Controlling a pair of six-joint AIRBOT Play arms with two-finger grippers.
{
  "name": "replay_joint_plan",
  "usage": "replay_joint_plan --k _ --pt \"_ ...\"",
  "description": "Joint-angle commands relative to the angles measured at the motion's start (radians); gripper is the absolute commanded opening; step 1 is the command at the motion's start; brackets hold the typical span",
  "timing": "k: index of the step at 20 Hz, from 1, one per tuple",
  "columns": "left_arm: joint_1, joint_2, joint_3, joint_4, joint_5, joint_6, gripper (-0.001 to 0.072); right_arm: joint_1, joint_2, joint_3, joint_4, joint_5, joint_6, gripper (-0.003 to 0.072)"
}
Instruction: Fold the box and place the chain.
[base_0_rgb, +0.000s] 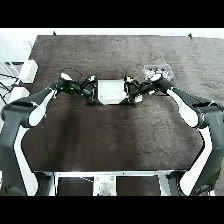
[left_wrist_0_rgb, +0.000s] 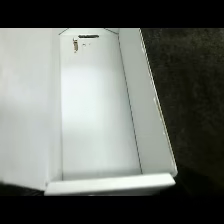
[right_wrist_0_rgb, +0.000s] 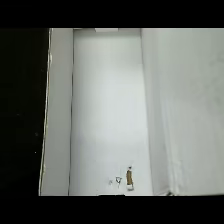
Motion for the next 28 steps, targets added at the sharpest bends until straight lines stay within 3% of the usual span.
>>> replay_joint_plan --k 1,13,14,15,28 --pt "-0.011 -0.003 0.000 -0.011 0.031 -0.003 0.0720 0.001 0.000 0.000 0.001 -0.002 -0.001 0.0551" --pt "-0.012 -0.004 0.000 0.004 0.051 -0.003 0.0696 0.001 0.000 0.000 0.001 -0.002 -0.001 0.0551" --pt "-0.012 -0.004 0.000 0.005 0.051 -0.003 0.0497 0.001 0.000 0.000 0.001 -0.002 -0.001 0.0551" --pt "-0.012 -0.004 0.000 0.006 0.051 -0.003 0.0367 0.001 0.000 0.000 0.001 -0.002 -0.001 0.0551" --pt "-0.012 -0.004 0.000 0.004 0.055 -0.003 0.0363 0.001 0.000 0.000 0.001 -0.002 -0.001 0.0551"
